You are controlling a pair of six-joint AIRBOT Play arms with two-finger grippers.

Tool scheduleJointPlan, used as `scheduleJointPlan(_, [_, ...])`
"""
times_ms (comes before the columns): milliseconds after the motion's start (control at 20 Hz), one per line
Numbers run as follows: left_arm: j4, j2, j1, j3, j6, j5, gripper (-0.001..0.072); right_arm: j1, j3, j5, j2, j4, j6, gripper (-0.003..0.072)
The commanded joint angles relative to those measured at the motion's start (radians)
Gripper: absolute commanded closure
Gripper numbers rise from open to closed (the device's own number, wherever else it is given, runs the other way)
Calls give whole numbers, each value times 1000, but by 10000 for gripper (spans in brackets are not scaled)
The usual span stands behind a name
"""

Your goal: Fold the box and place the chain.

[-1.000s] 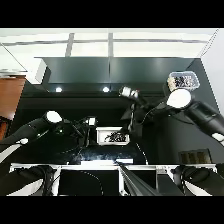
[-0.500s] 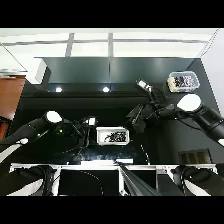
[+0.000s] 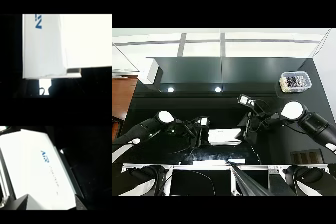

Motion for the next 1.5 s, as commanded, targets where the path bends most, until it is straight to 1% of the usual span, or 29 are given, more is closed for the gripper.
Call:
scheduleJointPlan(0, [0, -1, 0, 1, 0, 0, 353, 8, -1, 84, 3, -18, -71, -34])
scheduleJointPlan(150, [0, -1, 0, 1, 0, 0, 353, 18, -1, 56, 2, -23, -84, -34])
scheduleJointPlan(400, [0, -1, 0, 1, 0, 0, 353, 63, -1, -91, 2, -90, -87, -34])
scheduleJointPlan(600, [0, -1, 0, 1, 0, 0, 353, 73, -1, -83, 0, -127, -77, -34])
scheduleJointPlan(750, [0, -1, 0, 1, 0, 0, 353, 81, -1, -82, -7, -126, -78, -34])
scheduleJointPlan(900, [0, -1, 0, 1, 0, 0, 353, 90, -1, -29, -7, -66, -79, -34])
scheduleJointPlan(950, [0, -1, 0, 1, 0, 0, 353, 94, -1, -19, -7, -69, -79, -34])
scheduleJointPlan(1450, [0, -1, 0, 1, 0, 0, 353, 95, -1, -96, -48, -103, -68, -34])
